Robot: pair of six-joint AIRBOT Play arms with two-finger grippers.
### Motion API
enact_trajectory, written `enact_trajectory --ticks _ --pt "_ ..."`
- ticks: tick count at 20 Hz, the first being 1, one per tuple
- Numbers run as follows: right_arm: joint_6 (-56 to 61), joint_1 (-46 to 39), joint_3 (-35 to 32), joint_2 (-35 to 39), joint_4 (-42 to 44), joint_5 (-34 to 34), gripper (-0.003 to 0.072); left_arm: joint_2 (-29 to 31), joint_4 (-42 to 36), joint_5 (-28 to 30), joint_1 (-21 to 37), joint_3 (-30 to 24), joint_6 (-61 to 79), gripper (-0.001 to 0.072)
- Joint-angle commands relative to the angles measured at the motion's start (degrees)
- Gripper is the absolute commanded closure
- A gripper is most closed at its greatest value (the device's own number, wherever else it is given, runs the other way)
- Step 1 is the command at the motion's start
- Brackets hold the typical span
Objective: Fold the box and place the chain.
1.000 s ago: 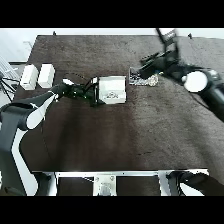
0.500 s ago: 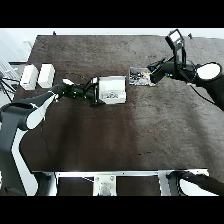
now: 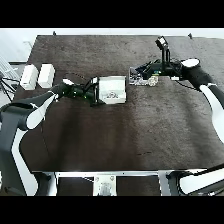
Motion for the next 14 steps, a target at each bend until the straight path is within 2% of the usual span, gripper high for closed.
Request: enact_trajectory --ticks 1,4,14 --pt "0.68 0.26 6.97 -7.32 1.33 3.41 0.0639 0.04 0.00 0.02 0.02 -0.02 0.00 0.0244" --pt "1.73 1.42 10.54 -10.40 1.31 6.67 0.0638 0.04 0.00 0.02 0.02 -0.02 0.00 0.0244" --pt "1.70 5.60 10.75 -11.06 -3.65 9.62 0.0639 0.04 0.00 0.04 0.02 -0.02 0.00 0.0244"
